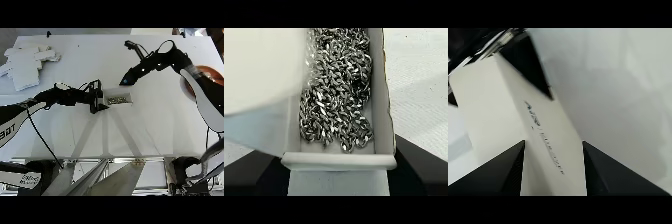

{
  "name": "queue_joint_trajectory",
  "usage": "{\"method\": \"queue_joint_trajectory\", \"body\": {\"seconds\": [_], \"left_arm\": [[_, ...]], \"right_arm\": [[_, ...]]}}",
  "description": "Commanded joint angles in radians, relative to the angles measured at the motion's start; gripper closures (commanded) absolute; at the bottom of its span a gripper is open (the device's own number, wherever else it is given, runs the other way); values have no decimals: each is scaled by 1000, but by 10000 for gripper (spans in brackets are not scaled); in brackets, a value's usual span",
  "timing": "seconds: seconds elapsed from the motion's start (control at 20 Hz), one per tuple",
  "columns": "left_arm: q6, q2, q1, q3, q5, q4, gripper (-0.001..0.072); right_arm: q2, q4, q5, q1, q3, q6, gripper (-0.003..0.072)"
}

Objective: Fold the box and place the chain.

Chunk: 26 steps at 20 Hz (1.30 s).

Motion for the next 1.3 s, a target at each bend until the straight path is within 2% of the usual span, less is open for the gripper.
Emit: {"method": "queue_joint_trajectory", "body": {"seconds": [0.0, 0.45, 0.65, 0.75, 0.85, 1.25], "left_arm": [[1, 0, 0, 0, 0, -1, 188], [1, 0, 0, 0, 0, 0, 188], [1, 0, 0, 0, 0, 0, 188], [1, 0, 0, 0, 0, 0, 188], [1, 0, 0, 0, 0, -1, 188], [1, 0, 0, 0, 0, -1, 188]], "right_arm": [[-2, -29, 97, 44, 3, -111, 355], [60, -269, 22, 122, 3, -174, 352], [60, -319, 3, 165, 3, -155, 438], [60, -340, 0, 186, 3, -145, 453], [60, -358, 0, 204, 3, -104, 514], [59, -404, 23, 250, 3, -50, 528]]}}
